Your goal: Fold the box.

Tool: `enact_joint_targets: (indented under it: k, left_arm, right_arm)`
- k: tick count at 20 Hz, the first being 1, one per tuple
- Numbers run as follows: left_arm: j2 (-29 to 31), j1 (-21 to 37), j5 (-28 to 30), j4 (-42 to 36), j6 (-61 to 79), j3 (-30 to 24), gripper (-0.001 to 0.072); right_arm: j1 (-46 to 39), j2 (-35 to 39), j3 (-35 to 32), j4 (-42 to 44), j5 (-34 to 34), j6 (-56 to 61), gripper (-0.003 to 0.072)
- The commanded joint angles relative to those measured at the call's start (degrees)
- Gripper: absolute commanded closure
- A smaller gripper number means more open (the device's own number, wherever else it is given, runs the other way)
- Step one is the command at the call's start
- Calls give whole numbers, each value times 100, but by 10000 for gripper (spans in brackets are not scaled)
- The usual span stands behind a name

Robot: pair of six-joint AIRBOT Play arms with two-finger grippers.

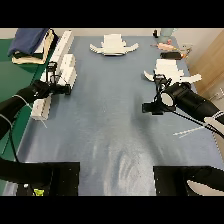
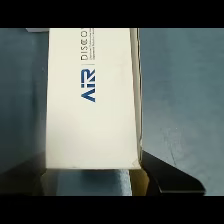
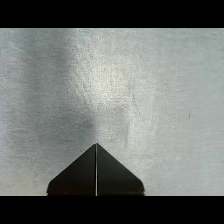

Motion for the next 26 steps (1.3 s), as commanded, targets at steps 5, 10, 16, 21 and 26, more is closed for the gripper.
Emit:
enact_joint_targets:
  k: [5,10,16,21,26]
  left_arm:
    - [-1340,142,-232,35,-28,1744,185]
    - [-2002,140,-614,37,-24,2581,185]
    - [-2135,299,-728,59,-142,2796,185]
    - [-2127,466,-979,55,-144,2806,185]
    - [-2127,452,-957,52,-144,2806,184]
  right_arm:
    - [-2,0,4,4,-160,0,683]
    - [-2,0,4,7,-304,2,683]
    - [-2,0,4,0,-304,0,683]
    - [-2,0,4,2,-304,0,683]
    - [-2,0,4,7,-304,0,683]
